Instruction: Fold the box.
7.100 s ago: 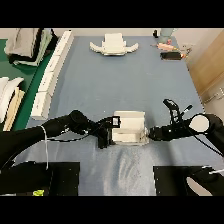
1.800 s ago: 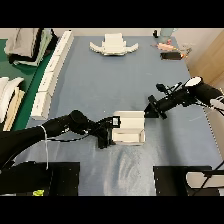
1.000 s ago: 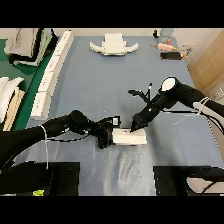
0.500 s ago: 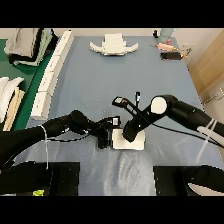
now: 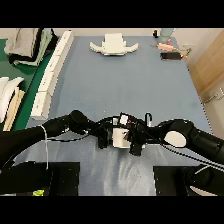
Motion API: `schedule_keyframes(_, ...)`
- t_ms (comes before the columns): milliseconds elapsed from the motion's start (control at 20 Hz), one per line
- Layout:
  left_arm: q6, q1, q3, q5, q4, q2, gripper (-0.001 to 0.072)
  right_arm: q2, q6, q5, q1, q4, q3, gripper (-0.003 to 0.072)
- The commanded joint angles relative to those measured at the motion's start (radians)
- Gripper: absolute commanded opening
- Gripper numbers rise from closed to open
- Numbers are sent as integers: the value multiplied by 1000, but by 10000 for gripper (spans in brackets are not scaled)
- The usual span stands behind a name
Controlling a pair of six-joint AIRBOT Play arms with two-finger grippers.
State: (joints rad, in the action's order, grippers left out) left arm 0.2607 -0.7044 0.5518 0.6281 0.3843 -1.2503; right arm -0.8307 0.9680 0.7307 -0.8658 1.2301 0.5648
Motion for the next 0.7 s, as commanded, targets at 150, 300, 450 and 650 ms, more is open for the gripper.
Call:
schedule_keyframes(150, 1, 0, 0, 0, 1, 1, 465, 94, -19, -93, -13, 98, -30, 18)
schedule_keyframes(300, 1, 0, 0, 0, 1, 1, 465, 94, -19, -80, -13, 90, -40, 330)
schedule_keyframes(450, 1, 0, 0, 0, 1, 1, 465, 98, -29, -51, -27, 93, -40, 398)
schedule_keyframes(650, 1, 0, 0, 0, 1, 1, 465, 98, -142, -15, -27, 90, -58, 441)
